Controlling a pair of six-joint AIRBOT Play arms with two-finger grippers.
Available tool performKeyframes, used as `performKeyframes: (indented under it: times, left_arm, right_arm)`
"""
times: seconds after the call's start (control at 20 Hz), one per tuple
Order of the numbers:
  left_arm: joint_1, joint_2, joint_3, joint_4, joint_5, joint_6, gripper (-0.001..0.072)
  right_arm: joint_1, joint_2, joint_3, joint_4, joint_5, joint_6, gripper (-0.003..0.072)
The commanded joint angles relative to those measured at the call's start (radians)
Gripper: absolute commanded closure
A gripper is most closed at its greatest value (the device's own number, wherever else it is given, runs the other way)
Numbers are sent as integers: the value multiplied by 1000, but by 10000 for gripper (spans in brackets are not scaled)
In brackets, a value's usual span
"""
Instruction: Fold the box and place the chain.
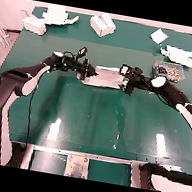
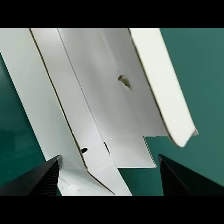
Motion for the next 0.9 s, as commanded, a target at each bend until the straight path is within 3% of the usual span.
performKeyframes:
  times: [0.0, 0.35, 0.85]
  left_arm:
    - [0, -1, 0, 0, -2, 0, 687]
    - [0, -1, 0, 0, -2, 0, 687]
    - [0, -1, 0, 0, -3, 0, 686]
  right_arm:
    - [-23, -34, 30, 40, 39, -68, -34]
    - [-95, -69, 74, 192, 229, -251, -34]
    - [-159, -187, 148, 316, 334, -435, -34]
